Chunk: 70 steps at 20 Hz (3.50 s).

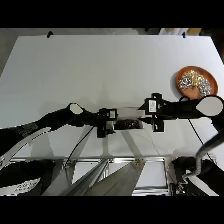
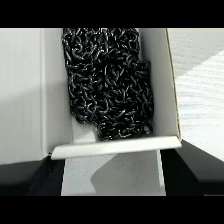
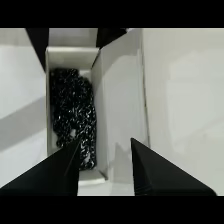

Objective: Fold the box and place the chain.

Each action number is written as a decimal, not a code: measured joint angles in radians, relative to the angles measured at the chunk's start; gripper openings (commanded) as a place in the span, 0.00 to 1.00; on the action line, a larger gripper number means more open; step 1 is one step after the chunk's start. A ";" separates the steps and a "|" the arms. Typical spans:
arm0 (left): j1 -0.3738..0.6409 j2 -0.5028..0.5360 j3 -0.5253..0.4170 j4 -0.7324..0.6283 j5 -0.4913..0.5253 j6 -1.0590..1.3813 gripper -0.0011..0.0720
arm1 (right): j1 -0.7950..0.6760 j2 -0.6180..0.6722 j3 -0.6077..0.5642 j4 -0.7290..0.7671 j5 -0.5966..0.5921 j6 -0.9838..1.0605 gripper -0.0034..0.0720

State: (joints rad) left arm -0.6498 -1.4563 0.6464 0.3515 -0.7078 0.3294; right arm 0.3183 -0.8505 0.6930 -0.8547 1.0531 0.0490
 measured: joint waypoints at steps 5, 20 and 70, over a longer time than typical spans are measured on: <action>0.000 0.000 0.000 0.000 0.000 0.000 0.30 | -0.065 -0.155 0.232 0.108 0.166 0.037 0.07; 0.000 0.000 0.000 0.000 0.000 0.000 0.30 | 0.023 -0.393 0.252 -0.088 0.195 0.264 0.07; 0.000 0.000 0.000 0.002 -0.002 0.001 0.30 | 0.093 -0.184 -0.043 0.010 0.008 -0.006 0.37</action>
State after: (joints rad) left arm -0.6498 -1.4563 0.6464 0.3531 -0.7094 0.3305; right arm 0.4114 -1.0348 0.6502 -0.8444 1.0607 0.0433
